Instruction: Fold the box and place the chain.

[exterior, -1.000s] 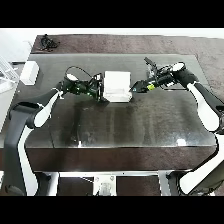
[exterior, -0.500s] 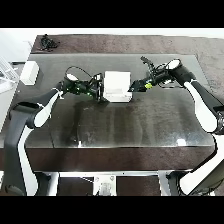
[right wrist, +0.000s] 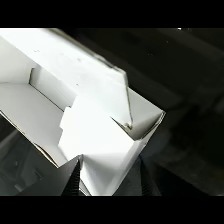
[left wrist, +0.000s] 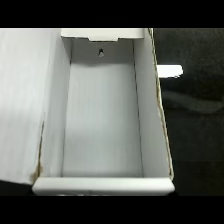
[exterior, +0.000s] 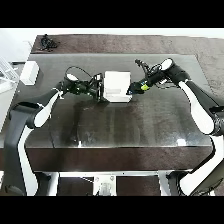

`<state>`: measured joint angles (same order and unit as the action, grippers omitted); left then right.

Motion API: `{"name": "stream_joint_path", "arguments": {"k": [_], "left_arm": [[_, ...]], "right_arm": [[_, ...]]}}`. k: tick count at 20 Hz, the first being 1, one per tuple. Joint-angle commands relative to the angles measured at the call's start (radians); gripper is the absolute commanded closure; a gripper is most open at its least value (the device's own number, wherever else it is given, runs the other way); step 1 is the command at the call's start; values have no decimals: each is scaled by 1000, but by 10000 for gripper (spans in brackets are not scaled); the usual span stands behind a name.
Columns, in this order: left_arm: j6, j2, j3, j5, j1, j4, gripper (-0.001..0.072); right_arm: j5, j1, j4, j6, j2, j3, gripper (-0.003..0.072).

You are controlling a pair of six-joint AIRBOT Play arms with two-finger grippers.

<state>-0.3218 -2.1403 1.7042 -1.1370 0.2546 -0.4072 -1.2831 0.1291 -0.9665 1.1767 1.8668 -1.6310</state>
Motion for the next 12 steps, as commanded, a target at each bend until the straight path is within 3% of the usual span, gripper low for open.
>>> {"name": "stream_joint_path", "arguments": {"k": [1,4,8,12], "left_arm": [[0,1,0,0,0,0,381],[0,1,0,0,0,0,381],[0,1,0,0,0,0,381],[0,1,0,0,0,0,381]], "right_arm": [[1,36,-48,55,0,-9,232],[12,62,-53,82,0,-40,232],[19,86,-220,258,0,-85,232],[19,122,-257,328,0,-96,233]]}}
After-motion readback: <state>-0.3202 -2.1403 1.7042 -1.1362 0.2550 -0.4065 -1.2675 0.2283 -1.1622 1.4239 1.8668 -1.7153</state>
